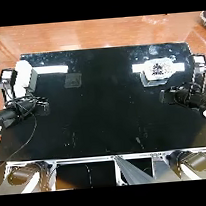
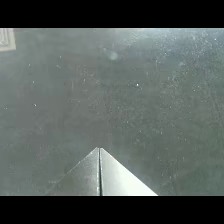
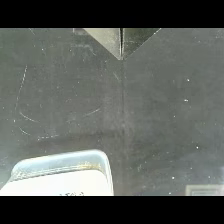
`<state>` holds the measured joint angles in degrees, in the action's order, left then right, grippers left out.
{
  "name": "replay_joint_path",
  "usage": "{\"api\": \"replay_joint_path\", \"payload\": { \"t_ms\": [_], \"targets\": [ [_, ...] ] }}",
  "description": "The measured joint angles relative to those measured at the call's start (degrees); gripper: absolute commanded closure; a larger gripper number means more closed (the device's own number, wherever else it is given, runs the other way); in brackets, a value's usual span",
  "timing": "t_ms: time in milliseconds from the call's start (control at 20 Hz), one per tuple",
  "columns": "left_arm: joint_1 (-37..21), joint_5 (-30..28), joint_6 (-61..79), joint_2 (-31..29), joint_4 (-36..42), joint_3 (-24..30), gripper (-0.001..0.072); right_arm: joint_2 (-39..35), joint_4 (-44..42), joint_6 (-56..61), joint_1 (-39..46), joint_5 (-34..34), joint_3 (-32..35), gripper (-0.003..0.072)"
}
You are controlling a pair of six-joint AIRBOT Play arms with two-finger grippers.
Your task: Fold the box and place the chain.
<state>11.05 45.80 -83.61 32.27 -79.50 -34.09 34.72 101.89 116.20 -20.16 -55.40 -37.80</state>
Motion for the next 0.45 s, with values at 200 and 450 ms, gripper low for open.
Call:
{"api": "replay_joint_path", "payload": {
  "t_ms": [200, 450],
  "targets": [
    [0.09, -0.74, -0.20, -0.02, -0.42, 0.52, 0.0688, -0.11, 0.39, 0.44, 0.00, 0.48, 0.33, 0.0667],
    [0.09, -1.20, -0.22, 0.48, -0.61, 0.68, 0.0688, -0.11, 0.57, 0.57, 0.00, 0.70, 0.44, 0.0667]
  ]
}}
